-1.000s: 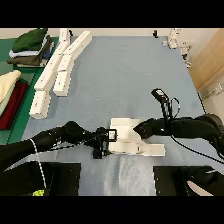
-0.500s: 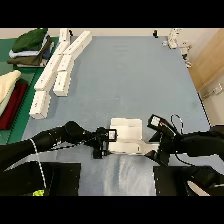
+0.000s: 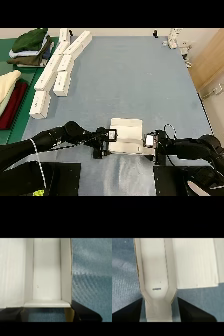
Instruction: Fold the box.
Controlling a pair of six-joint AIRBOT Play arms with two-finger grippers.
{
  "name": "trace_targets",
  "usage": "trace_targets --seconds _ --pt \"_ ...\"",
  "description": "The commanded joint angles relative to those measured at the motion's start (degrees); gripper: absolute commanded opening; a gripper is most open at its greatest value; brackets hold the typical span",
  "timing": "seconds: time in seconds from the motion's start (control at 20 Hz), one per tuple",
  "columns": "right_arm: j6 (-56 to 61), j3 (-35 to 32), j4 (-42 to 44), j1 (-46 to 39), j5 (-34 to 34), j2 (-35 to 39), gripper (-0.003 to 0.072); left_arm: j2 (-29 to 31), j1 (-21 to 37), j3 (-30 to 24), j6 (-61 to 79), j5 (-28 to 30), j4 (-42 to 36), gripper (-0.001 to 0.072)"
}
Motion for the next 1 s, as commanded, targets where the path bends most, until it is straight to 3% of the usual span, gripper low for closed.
trace_targets --seconds 0.0,0.05,0.15,0.2,0.3,0.85,0.9,0.95 --pt "-6.4 -0.9 3.3 0.1 4.4 -2.1 0.0492 0.0 0.0 0.0 0.0 0.0 0.0 0.0509" --pt "-7.8 -0.8 5.4 0.1 4.5 -2.7 0.0386 0.0 0.0 0.0 0.0 0.0 0.0 0.0509" --pt "-8.6 -0.8 7.6 0.1 4.5 -2.9 0.0262 0.0 0.0 0.0 0.0 0.0 0.0 0.0509" --pt "-8.8 -0.8 8.1 0.1 4.5 -2.9 0.0261 0.0 0.0 0.0 0.0 0.0 0.0 0.0509" --pt "-9.1 -0.8 8.8 0.1 4.5 -2.9 0.0156 0.0 0.0 0.0 0.0 0.0 0.0 0.0509" --pt "-12.5 -0.8 14.6 0.1 7.5 -7.0 0.0142 0.0 0.0 0.0 0.0 0.0 0.0 0.0508" --pt "-12.7 -0.8 14.6 0.1 7.5 -7.4 0.0186 0.0 0.0 0.0 0.0 0.0 0.0 0.0509" --pt "-12.7 -0.8 14.6 0.1 7.5 -7.6 0.0375 0.0 0.0 0.0 0.0 0.0 0.0 0.0508"
